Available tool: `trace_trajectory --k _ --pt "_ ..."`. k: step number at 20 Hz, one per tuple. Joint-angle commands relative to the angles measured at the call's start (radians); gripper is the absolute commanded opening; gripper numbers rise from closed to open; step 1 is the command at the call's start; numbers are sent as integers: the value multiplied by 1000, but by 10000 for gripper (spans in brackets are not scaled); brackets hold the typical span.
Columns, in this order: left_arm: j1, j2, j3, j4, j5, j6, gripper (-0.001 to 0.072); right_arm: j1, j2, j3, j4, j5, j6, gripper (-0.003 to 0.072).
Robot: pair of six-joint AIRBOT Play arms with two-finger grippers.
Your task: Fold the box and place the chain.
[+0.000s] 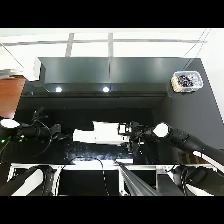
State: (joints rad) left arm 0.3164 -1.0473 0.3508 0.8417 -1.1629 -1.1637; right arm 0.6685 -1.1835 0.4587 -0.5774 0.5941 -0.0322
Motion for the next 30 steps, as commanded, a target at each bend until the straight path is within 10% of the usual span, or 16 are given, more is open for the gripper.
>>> trace_trajectory --k 1,9,12,15,30 --pt "-68 -127 -1 -72 -8 48 31 0 0 0 0 -4 3 410" --pt "-246 -161 2 -178 106 73 35 0 0 0 0 -5 3 410" --pt "-245 -160 18 -187 57 106 448 0 0 0 0 -4 3 410" --pt "-242 -147 53 -169 -10 109 582 0 0 0 0 -4 3 410" --pt "-492 49 82 -221 123 -69 581 0 0 0 0 -5 3 410"
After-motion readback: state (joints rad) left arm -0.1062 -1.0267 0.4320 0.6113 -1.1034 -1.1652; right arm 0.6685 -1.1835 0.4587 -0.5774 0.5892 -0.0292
